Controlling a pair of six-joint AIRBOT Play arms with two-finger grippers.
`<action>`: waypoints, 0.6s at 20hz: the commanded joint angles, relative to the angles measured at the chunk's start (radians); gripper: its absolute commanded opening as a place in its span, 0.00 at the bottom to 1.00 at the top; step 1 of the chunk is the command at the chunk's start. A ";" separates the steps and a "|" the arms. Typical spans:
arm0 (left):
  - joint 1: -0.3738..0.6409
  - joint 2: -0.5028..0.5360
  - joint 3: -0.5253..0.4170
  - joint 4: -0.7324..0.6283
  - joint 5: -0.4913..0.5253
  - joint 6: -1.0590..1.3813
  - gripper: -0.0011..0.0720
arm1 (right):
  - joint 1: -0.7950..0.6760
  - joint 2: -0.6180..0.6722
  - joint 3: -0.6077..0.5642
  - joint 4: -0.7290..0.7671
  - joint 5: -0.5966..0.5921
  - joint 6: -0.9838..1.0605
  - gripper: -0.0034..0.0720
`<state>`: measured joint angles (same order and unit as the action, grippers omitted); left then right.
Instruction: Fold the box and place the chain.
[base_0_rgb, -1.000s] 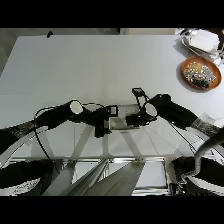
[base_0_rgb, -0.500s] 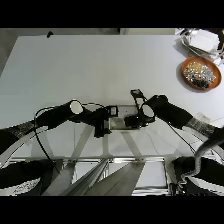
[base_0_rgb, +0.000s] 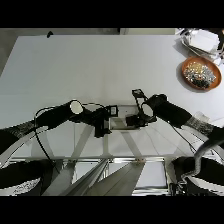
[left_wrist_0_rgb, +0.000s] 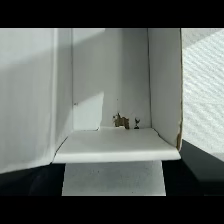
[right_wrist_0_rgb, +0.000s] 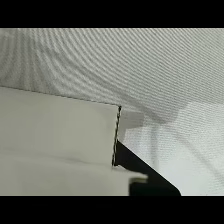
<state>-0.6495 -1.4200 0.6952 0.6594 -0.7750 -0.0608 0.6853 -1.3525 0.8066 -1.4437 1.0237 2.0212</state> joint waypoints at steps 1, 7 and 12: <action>0.000 0.000 0.000 0.000 0.000 0.000 0.41 | 0.001 0.003 -0.001 0.000 0.006 -0.006 0.09; 0.000 0.000 0.000 0.000 0.000 0.000 0.41 | 0.000 0.119 0.000 -0.002 0.031 -0.144 0.67; 0.000 0.000 0.000 0.000 -0.001 0.000 0.41 | -0.103 0.313 0.023 -0.014 0.128 -0.266 0.67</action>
